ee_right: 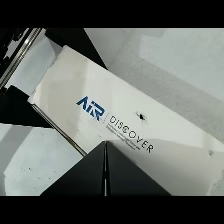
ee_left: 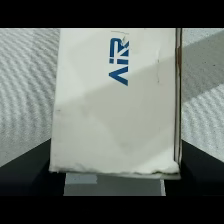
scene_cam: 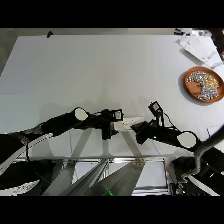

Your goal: Fold the box and place the chain.

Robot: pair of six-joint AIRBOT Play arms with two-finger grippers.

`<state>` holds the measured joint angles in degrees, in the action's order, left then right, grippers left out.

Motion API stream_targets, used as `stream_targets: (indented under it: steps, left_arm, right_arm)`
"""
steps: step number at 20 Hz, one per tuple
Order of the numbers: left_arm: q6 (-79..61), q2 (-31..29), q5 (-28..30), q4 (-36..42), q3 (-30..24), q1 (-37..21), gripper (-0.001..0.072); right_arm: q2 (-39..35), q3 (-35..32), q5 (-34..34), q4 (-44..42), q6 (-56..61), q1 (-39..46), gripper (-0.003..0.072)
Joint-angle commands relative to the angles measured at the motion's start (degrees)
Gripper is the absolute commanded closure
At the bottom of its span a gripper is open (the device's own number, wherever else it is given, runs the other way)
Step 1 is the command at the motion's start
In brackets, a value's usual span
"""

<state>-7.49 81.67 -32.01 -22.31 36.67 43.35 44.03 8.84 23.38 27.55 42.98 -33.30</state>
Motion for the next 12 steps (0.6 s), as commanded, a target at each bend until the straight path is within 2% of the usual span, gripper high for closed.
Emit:
stream_targets:
  steps: [1, 9, 10, 12]
  left_arm:
    - [-0.02, -0.04, 0.04, 0.00, 0.00, -0.04, 0.0317]
    - [-0.02, -0.04, 0.04, 0.00, 0.00, -0.04, 0.0317]
    - [-0.02, -0.04, 0.04, 0.00, 0.00, -0.04, 0.0317]
    - [-0.02, -0.04, 0.04, -0.02, 0.00, -0.04, 0.0317]
  right_arm:
    - [-1.11, 1.20, -1.29, -0.61, 0.00, -0.02, 0.0683]
    - [-18.38, 5.16, -1.18, 5.60, 0.92, -0.02, 0.0681]
    - [-20.41, 5.60, -0.94, 7.78, 2.60, -0.02, 0.0679]
    - [-22.47, 7.43, 0.50, 19.43, 12.94, 0.26, 0.0680]
